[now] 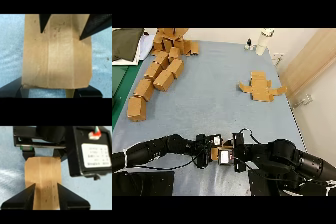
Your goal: Fold the box.
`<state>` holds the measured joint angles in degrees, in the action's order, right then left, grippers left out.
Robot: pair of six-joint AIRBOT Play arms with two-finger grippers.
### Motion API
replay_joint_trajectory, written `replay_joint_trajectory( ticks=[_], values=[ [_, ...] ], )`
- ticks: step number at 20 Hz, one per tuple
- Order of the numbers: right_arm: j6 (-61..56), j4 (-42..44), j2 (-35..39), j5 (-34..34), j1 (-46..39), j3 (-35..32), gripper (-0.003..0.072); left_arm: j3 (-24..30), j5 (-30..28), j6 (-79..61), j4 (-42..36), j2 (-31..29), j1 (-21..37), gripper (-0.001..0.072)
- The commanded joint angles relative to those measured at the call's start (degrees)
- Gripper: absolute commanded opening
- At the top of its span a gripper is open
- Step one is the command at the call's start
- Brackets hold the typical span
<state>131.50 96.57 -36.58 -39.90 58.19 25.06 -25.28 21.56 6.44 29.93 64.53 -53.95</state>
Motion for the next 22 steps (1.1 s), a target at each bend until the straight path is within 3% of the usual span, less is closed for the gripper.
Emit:
replay_joint_trajectory(
  ticks=[1,8,11,22],
  values=[
    [3.4,1.9,-0.3,0.3,0.1,0.0,0.0434,0.0,0.0,0.0,0.0,0.0,0.0,0.0478],
    [4.6,5.3,-0.6,-2.0,0.2,0.0,0.0434,0.0,0.0,0.0,0.0,0.0,0.0,0.0478],
    [5.4,3.4,-1.4,-2.2,0.2,0.0,0.0486,0.0,0.0,0.0,0.0,0.0,0.0,0.0478],
    [5.6,-0.3,-2.1,-1.1,0.2,0.0,0.0483,0.0,0.0,0.0,0.0,0.0,0.0,0.0478]
  ],
)
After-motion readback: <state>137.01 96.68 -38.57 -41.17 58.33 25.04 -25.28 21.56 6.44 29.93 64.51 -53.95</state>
